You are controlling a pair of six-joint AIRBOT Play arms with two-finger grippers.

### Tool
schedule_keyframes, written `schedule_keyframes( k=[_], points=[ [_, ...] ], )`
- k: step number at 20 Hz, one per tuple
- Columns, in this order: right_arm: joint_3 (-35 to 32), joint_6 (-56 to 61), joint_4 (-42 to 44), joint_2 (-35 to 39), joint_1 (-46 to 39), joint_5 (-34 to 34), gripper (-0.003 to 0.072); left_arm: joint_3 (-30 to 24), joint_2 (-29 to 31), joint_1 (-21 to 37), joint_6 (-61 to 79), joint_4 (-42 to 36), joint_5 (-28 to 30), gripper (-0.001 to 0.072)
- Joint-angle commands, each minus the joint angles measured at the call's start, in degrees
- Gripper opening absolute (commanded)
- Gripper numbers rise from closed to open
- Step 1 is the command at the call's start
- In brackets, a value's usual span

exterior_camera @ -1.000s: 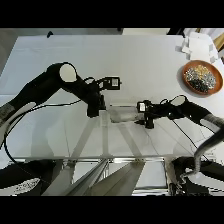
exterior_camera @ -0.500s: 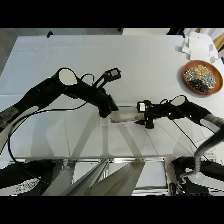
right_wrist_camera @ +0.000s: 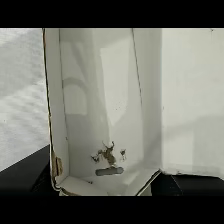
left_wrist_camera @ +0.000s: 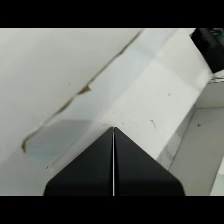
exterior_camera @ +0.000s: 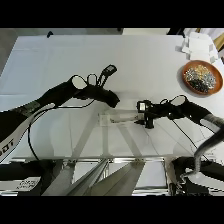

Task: Fold the box and place the chain.

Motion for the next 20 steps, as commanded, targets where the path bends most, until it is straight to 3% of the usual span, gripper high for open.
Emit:
schedule_keyframes(
  k=[1,6,9,13,16,20],
  points=[
    [0.00,-0.04,-0.17,0.02,0.00,-0.02,0.0411,-0.04,-1.55,0.00,-4.02,2.16,0.28,0.0001],
    [0.00,-0.04,-0.17,0.02,0.00,-0.02,0.0411,-0.04,2.60,0.02,-1.05,2.60,-2.27,0.0001],
    [0.00,-0.04,-0.17,0.02,0.00,-0.02,0.0411,-0.04,8.15,0.07,-2.51,12.17,-5.53,0.0000],
    [0.00,-0.04,-0.17,0.02,0.00,-0.02,0.0411,-0.04,13.68,0.00,-0.35,29.31,-17.92,0.0001],
    [0.00,-0.04,-0.17,0.02,0.00,-0.04,0.0411,-0.55,13.57,-0.02,9.09,30.23,-27.32,0.0001],
    [0.00,-0.04,-0.17,0.02,0.00,-0.02,0.0411,-3.54,12.59,0.00,11.45,28.65,-24.17,0.0001]
  ],
)
